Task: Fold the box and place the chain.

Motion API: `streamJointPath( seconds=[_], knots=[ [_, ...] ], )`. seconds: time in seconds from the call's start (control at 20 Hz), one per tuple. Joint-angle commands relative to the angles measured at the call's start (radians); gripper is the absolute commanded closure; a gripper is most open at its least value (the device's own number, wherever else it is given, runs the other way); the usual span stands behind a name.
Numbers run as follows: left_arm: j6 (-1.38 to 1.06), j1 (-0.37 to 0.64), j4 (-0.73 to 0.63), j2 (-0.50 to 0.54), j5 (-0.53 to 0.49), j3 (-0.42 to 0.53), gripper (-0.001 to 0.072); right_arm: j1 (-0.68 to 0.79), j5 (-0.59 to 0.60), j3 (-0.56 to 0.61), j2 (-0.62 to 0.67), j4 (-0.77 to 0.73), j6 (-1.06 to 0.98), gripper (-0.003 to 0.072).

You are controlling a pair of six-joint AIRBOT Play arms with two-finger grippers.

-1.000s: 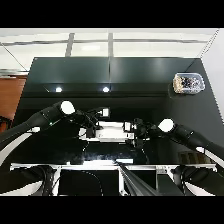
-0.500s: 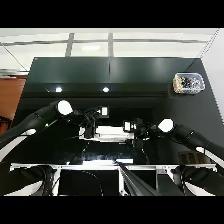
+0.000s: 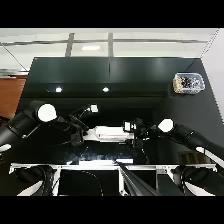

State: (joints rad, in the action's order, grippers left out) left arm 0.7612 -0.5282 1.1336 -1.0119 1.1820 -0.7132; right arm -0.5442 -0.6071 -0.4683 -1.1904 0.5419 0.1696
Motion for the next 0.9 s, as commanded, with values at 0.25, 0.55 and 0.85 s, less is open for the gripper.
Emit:
streamJointPath(
  seconds=[0.25, 0.55, 0.85],
  knots=[
    [-0.088, -0.129, -0.695, 0.027, -0.635, 0.219, 0.0684, 0.000, -0.001, 0.000, -0.001, 0.001, 0.000, 0.0452],
    [-0.182, -0.027, -0.698, -0.028, -0.795, 0.193, 0.0686, 0.000, -0.001, 0.000, -0.001, 0.001, 0.000, 0.0452],
    [-0.179, 0.009, -0.561, -0.232, -0.520, 0.097, 0.0685, 0.000, -0.001, 0.000, -0.001, 0.001, 0.000, 0.0452]
  ],
)
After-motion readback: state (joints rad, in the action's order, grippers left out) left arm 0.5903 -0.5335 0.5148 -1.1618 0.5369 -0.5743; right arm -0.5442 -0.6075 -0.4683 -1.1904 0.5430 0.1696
